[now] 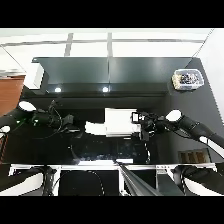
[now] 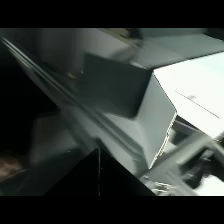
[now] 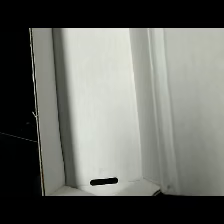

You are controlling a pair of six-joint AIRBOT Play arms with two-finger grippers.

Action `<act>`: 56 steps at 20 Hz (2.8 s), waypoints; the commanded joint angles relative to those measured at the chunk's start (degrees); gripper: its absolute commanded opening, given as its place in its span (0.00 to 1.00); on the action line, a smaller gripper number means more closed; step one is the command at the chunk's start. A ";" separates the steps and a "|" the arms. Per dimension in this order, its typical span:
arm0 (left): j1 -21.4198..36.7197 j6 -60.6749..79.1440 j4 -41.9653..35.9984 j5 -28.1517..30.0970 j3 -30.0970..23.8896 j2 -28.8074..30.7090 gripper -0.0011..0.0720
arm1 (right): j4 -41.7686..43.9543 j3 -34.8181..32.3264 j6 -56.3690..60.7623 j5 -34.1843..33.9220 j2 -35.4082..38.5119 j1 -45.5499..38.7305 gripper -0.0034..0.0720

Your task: Fold the box and place the chain.

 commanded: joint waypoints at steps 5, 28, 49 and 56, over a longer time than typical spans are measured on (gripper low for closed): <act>-12.04 -1.14 -7.48 7.61 0.94 -6.38 0.05 | 0.00 0.04 0.00 0.02 -0.04 0.02 0.64; -20.20 6.64 -13.31 -0.79 12.74 -8.52 0.62 | 0.00 0.04 0.00 0.02 -0.04 0.02 0.64; -37.22 -25.55 11.61 8.85 24.37 -8.55 0.75 | 0.00 0.04 0.00 0.00 -0.04 0.02 0.64; -40.54 -36.54 24.61 9.16 24.37 -8.55 0.75 | 0.02 0.04 0.02 -0.02 -0.04 0.02 0.64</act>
